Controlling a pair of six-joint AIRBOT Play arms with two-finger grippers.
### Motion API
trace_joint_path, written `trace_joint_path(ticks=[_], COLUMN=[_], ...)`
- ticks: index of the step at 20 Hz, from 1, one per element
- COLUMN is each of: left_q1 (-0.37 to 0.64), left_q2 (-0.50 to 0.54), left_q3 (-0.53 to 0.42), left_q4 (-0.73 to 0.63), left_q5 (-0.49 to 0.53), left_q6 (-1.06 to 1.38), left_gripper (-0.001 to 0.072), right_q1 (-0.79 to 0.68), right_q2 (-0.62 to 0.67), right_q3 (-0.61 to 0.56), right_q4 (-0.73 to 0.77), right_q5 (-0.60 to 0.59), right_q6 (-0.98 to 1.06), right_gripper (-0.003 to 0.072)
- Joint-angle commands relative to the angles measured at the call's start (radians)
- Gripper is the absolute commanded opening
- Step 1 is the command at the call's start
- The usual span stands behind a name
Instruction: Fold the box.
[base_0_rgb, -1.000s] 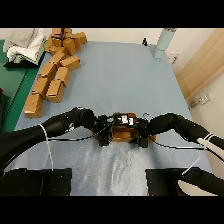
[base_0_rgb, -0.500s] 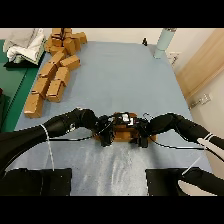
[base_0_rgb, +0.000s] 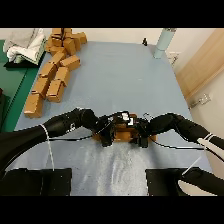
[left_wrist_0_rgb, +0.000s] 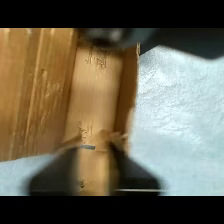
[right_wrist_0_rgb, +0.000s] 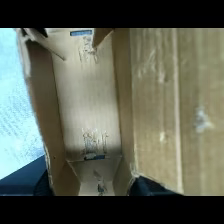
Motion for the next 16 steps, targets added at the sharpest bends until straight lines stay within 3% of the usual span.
trace_joint_path(ticks=[1, 6, 10, 16], left_q1=[0.002, 0.002, 0.026, 0.175], left_q2=[0.002, 0.038, 0.152, 0.338], left_q3=[0.001, 0.001, -0.006, -0.169], left_q4=[0.051, 0.197, 0.301, 0.303], left_q5=[-0.018, -0.079, -0.078, -0.079], left_q6=[-0.100, -0.334, -0.482, -0.742], left_gripper=[0.0010, 0.0007, 0.0007, 0.0008], right_q1=[0.001, 0.001, 0.001, 0.001], right_q2=[0.000, 0.000, 0.000, 0.000], right_q3=[0.000, 0.000, 0.000, 0.000], right_q4=[0.000, 0.000, 0.000, 0.000], right_q5=[0.000, 0.000, 0.000, 0.000], right_q6=[0.000, 0.000, 0.000, 0.000], right_gripper=[0.0488, 0.0488, 0.0488, 0.0488])
